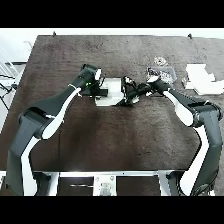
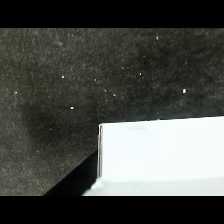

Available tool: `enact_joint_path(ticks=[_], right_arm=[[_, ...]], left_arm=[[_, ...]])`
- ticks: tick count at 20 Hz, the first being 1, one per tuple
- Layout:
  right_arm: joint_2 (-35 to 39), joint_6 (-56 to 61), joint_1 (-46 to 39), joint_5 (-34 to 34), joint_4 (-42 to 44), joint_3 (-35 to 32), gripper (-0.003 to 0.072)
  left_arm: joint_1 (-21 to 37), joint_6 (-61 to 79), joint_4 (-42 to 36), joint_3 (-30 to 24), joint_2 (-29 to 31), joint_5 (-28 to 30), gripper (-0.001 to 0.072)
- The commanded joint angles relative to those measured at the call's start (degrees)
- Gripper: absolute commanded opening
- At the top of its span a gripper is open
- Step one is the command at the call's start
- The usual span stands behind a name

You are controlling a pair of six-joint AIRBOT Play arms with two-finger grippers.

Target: Fold the box and place the chain.

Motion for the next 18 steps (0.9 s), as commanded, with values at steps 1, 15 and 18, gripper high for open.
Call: enact_joint_path(ticks=[1,15,18], right_arm=[[0.0,0.0,0.0,-0.2,0.0,0.0,0.0579],[0.0,0.0,0.0,-0.2,0.0,0.0,0.0579],[0.0,0.0,0.0,-0.2,0.0,0.0,0.0579]], left_arm=[[0.1,0.0,0.2,-0.1,-0.3,-1.9,0.0021],[0.8,0.9,-0.9,4.8,1.9,-6.3,0.0452],[1.0,1.7,-1.9,4.8,1.8,-6.4,0.0454]])
